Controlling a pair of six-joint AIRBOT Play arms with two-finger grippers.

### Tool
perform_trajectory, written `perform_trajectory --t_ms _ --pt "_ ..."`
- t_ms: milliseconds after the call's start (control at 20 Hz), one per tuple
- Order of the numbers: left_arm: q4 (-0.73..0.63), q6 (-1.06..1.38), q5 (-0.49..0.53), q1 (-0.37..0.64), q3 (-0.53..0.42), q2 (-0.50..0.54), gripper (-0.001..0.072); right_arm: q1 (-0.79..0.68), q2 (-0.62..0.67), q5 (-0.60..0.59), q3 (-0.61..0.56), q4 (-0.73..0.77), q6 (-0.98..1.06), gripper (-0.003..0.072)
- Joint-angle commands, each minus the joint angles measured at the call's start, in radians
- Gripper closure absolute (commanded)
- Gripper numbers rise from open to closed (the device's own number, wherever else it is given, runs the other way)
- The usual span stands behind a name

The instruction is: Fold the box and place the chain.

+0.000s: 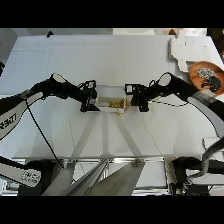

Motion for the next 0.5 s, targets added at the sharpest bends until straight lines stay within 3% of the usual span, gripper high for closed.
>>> perform_trajectory --t_ms 0,450 --pt "0.0 0.0 0.0 0.0 0.0 0.0 0.0378 0.0 0.099 0.0 0.001 0.004 0.077 0.0676" --pt "0.0 0.0 0.0 0.0 0.0 0.0 0.0378 0.09 0.369 -0.03 0.001 -0.031 0.272 0.0676"
